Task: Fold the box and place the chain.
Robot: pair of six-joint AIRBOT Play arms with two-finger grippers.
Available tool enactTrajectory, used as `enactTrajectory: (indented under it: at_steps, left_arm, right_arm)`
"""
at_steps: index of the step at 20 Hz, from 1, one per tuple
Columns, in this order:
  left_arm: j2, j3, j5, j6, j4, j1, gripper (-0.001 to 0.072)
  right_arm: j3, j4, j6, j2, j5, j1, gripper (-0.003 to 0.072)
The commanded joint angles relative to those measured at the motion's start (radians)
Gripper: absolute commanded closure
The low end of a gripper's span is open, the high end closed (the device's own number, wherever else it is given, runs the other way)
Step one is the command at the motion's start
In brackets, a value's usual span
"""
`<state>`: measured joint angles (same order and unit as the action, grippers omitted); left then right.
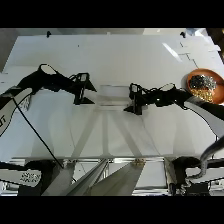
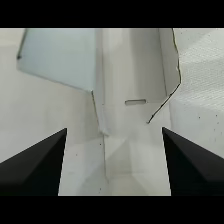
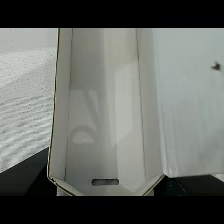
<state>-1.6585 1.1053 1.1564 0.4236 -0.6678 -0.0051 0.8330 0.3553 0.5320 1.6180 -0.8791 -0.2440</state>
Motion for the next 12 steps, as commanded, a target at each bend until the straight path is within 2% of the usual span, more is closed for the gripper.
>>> enactTrajectory:
  at_steps: [1,8,9,10,12]
  left_arm:
    - [-0.027,-0.003,-0.016,0.003,-0.006,-0.034,0.0065]
    - [-0.042,-0.003,0.018,-0.004,-0.065,-0.053,0.0089]
    - [-0.042,-0.003,0.027,-0.004,-0.065,-0.053,0.0120]
    - [-0.042,-0.003,0.031,0.002,-0.065,-0.053,0.0205]
    - [-0.042,-0.003,0.030,0.026,-0.062,-0.053,0.0224]
  right_arm:
    - [0.000,-0.001,0.000,0.000,0.000,0.000,0.0192]
    - [0.000,0.000,0.000,0.000,0.000,0.000,0.0192]
    - [0.000,-0.001,0.000,0.000,0.000,0.000,0.0192]
    - [0.000,-0.001,0.000,0.000,0.000,0.000,0.0192]
    - [0.000,-0.001,0.000,0.000,0.000,0.000,0.0192]
